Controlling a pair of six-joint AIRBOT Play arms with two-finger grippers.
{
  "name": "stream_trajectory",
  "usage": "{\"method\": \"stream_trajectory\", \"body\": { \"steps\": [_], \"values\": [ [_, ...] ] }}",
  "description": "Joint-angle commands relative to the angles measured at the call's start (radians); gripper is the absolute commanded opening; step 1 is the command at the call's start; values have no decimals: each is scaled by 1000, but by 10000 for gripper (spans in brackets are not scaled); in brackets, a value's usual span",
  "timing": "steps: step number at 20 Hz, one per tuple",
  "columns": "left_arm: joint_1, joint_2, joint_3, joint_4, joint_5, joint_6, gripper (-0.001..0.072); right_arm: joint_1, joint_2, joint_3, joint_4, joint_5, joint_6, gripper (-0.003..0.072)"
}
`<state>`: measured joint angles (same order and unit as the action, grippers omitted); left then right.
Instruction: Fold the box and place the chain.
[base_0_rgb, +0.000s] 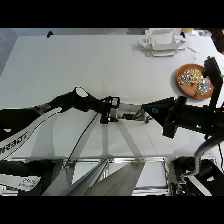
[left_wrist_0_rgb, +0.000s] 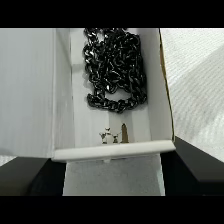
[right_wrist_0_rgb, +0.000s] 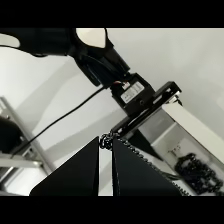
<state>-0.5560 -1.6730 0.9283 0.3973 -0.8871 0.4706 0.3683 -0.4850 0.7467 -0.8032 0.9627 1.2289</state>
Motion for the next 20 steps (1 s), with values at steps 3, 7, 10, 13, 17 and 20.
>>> {"method": "stream_trajectory", "body": {
  "steps": [3, 7, 10, 13, 17, 20],
  "values": [
    [1, 0, 0, 0, 1, 0, 206, -3, 26, 65, -67, -30, 28, 14],
    [1, 0, 0, 0, 0, 0, 206, -3, 34, 111, 106, -95, -143, 14],
    [1, 0, 0, 0, 0, 0, 206, -3, 34, 129, 105, -97, -160, 14],
    [1, 0, 0, 0, 0, 0, 206, -3, 31, 135, 67, -82, -161, 14],
    [1, 0, 0, 0, 0, 0, 206, -3, -51, 134, -59, 8, -130, 15],
    [1, 0, 0, 0, 0, 0, 206, -3, -132, 134, -45, -45, -198, 15]
  ]
}}
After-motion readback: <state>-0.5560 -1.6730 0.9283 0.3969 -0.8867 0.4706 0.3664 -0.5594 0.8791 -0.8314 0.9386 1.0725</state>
